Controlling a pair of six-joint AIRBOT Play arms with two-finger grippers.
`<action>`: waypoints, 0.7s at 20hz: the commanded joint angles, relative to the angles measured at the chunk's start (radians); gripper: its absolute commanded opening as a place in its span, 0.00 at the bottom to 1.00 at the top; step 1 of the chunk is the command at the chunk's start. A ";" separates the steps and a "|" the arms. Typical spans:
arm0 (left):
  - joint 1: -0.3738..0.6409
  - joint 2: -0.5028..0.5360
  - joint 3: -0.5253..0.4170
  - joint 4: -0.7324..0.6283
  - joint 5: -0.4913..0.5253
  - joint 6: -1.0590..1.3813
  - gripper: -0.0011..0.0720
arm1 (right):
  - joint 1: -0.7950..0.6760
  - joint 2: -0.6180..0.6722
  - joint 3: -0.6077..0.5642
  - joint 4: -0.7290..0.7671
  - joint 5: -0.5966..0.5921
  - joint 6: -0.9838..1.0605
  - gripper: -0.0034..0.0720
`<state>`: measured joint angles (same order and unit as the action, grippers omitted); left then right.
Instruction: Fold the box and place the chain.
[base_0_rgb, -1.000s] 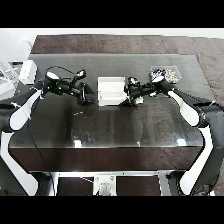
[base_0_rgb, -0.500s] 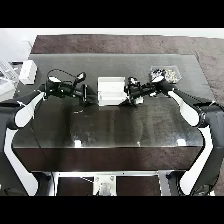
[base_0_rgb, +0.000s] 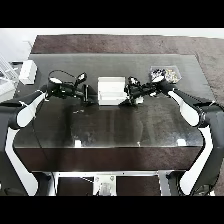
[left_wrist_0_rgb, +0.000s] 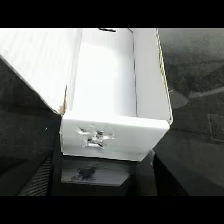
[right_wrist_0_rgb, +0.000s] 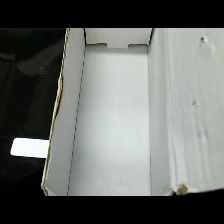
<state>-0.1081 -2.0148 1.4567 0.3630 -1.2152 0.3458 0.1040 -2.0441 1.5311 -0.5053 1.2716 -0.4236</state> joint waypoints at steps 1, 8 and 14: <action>-0.002 -0.001 0.000 -0.005 0.008 0.003 1.00 | 0.001 0.000 0.000 0.000 0.002 0.000 0.82; -0.003 -0.001 0.000 -0.005 -0.027 0.050 1.00 | 0.001 0.000 0.000 0.000 0.002 0.000 0.82; 0.009 -0.001 0.000 -0.003 -0.068 0.082 1.00 | 0.001 0.000 0.000 0.000 0.002 0.000 0.82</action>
<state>-0.1017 -2.0159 1.4567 0.3576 -1.2621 0.4110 0.1043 -2.0441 1.5311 -0.5064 1.2758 -0.4236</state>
